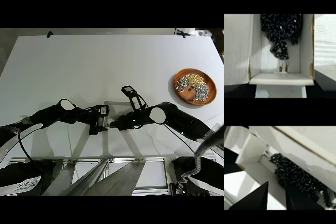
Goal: Fold the box and place the chain.
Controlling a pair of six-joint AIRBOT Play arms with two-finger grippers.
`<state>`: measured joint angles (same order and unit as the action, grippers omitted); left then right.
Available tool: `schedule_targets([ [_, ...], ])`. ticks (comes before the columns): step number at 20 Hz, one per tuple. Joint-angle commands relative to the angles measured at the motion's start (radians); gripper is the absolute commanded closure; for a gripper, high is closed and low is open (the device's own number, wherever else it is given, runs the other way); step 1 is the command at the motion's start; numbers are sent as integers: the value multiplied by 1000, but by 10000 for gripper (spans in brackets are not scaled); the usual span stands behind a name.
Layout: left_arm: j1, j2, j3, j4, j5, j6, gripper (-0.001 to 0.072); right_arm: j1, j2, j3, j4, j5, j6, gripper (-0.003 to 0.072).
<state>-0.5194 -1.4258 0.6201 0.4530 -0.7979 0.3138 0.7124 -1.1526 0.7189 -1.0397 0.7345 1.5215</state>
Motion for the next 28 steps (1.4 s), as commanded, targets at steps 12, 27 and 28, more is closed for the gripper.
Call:
schedule_targets([
  [12,0,1,0,0,0,0,377,-546,267,-43,108,416,-1085,429],
  [27,0,1,0,0,0,0,377,-383,-120,-89,192,140,-1612,417],
  [28,0,1,0,0,0,0,377,-383,-123,-89,195,142,-1612,419],
])
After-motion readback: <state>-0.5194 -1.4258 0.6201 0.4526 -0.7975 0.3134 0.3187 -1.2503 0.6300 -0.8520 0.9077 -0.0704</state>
